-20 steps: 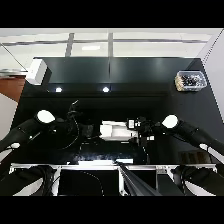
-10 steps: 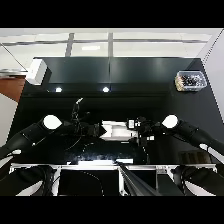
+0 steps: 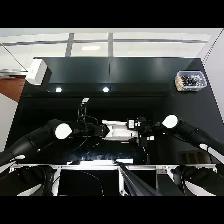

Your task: Fold the box and place the chain.

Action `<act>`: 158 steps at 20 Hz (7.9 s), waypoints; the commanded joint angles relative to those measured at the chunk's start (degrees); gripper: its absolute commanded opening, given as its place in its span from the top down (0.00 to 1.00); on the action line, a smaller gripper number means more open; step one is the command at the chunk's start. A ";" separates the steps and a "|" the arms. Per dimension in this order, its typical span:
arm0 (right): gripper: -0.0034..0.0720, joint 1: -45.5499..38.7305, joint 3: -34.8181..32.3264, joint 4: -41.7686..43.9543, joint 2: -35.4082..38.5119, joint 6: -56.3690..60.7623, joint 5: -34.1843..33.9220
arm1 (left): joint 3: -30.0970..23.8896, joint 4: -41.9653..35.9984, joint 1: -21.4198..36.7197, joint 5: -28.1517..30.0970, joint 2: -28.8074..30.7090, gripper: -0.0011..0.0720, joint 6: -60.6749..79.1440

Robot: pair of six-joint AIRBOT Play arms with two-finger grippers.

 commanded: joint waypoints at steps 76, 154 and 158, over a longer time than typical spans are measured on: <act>0.39 0.07 0.00 0.00 -0.02 0.00 -0.20 | 27.67 29.22 -10.58 -30.71 -22.38 0.52 -37.44; 0.80 2.93 0.04 -2.25 5.53 15.52 -0.33 | 27.67 28.52 -10.19 -30.49 -24.22 0.94 -37.22; 0.91 -2.64 2.49 -15.63 13.27 34.80 10.69 | 27.67 28.52 -10.19 -30.49 -24.24 0.94 -37.22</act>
